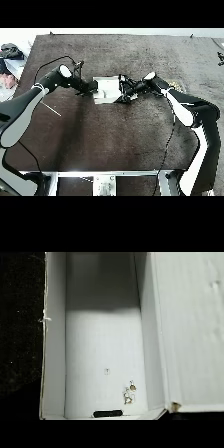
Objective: Fold the box and place the chain.
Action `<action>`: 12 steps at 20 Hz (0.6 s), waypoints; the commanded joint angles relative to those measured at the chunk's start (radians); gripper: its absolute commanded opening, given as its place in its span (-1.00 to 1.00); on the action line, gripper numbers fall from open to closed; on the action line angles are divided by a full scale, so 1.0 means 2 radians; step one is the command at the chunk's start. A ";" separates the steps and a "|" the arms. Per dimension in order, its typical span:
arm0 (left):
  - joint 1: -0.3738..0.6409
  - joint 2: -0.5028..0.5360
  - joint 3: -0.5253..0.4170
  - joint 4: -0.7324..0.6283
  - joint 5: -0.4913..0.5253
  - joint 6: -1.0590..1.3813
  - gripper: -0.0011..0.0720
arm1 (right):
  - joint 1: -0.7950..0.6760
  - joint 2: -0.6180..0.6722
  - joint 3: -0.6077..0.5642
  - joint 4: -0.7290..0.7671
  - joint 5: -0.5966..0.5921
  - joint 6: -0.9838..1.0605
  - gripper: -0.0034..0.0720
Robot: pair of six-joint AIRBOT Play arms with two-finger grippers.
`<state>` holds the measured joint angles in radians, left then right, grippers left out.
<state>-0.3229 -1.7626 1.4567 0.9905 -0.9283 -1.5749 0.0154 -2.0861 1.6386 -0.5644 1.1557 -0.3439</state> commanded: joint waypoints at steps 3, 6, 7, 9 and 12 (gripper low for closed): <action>-0.016 -0.005 0.007 0.066 0.009 -0.091 -0.11 | 0.000 0.000 0.000 0.000 0.000 0.000 0.08; -0.024 -0.044 0.061 0.092 -0.058 -0.125 -0.11 | 0.000 0.000 0.000 0.000 0.000 0.000 0.07; -0.030 -0.057 0.084 0.113 -0.083 -0.138 -0.11 | 0.000 0.000 0.000 0.000 0.000 0.000 0.08; -0.043 -0.070 0.119 0.151 -0.108 -0.163 -0.11 | 0.000 0.000 0.000 0.000 0.000 0.000 0.08; -0.057 -0.071 0.140 0.209 -0.117 -0.207 -0.11 | 0.000 0.000 0.000 0.000 0.000 0.000 0.08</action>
